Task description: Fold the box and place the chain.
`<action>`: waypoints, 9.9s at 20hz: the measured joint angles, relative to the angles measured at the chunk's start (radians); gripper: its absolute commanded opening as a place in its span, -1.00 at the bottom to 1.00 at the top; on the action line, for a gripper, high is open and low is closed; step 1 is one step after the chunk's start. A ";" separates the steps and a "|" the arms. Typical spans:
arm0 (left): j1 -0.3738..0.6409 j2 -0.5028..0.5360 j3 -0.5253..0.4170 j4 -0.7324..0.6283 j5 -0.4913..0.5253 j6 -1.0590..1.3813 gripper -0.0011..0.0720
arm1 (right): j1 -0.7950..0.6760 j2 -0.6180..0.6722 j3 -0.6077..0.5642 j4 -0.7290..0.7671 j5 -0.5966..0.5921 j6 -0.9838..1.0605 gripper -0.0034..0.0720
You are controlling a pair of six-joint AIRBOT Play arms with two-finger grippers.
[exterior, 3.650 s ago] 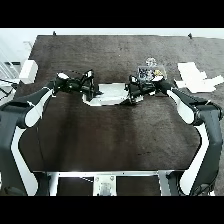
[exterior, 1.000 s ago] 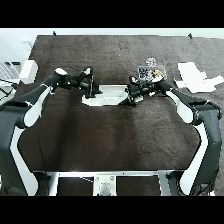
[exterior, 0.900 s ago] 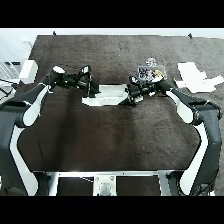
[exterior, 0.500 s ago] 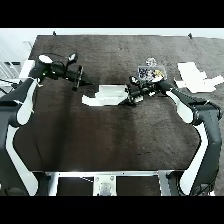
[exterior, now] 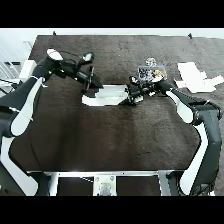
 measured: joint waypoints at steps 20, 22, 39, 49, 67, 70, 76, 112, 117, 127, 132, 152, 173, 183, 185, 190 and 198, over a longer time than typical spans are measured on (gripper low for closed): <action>-0.053 -0.068 -0.111 -0.057 0.489 -0.038 -0.94 | 0.000 0.000 0.000 0.000 0.000 0.001 0.60; -0.053 -0.078 -0.111 -0.057 0.498 -0.042 -0.94 | 0.000 0.000 0.000 0.000 0.000 0.001 0.60; -0.023 -0.094 -0.038 0.003 0.388 -0.039 -0.93 | 0.000 0.000 0.000 -0.001 0.000 0.000 0.60; 0.043 -0.027 0.137 0.157 0.058 -0.182 -0.94 | 0.000 -0.001 0.000 -0.001 0.000 0.000 0.60; 0.007 0.062 -0.250 0.193 0.310 -0.037 0.97 | 0.000 -0.001 0.000 0.000 0.000 0.000 0.61; -0.019 0.054 -0.254 0.195 0.348 -0.032 0.97 | 0.000 -0.001 0.000 0.000 0.000 0.000 0.60; -0.037 0.041 -0.256 0.252 0.374 -0.057 0.97 | 0.000 -0.001 0.000 0.000 0.000 0.000 0.60; -0.040 -0.009 -0.257 -0.013 0.325 0.014 0.86 | 0.000 -0.001 0.000 0.000 0.003 0.000 0.60; -0.040 -0.009 -0.257 -0.016 0.327 0.016 0.51 | 0.000 -0.001 0.000 0.000 0.002 0.000 0.60; 0.011 0.000 -0.254 0.050 0.251 0.022 -0.93 | 0.000 -0.001 0.000 0.001 -0.003 0.000 0.60; 0.057 0.076 -0.254 0.060 0.126 0.002 -0.94 | 0.000 -0.001 0.000 0.000 -0.001 0.000 0.60; 0.260 0.350 -0.575 0.120 0.315 -1.153 -0.93 | 0.000 -0.001 0.000 0.000 0.000 0.000 0.60; 0.144 0.079 -0.634 -0.184 0.411 -1.080 -0.93 | 0.000 -0.001 0.000 0.000 0.000 0.000 0.60; 0.093 0.066 -0.514 -0.308 0.366 -1.018 -0.27 | 0.000 -0.001 0.000 0.000 0.000 0.000 0.60; 0.092 0.067 -0.496 -0.312 0.347 -1.015 -0.40 | 0.000 -0.001 0.000 0.000 0.000 0.000 0.60; 0.090 0.068 -0.480 -0.326 0.307 -1.007 -0.39 | 0.000 -0.001 0.000 0.000 0.000 0.000 0.60; 0.083 0.068 -0.477 -0.330 0.290 -1.015 -0.26 | 0.000 -0.001 0.000 0.000 0.000 0.000 0.60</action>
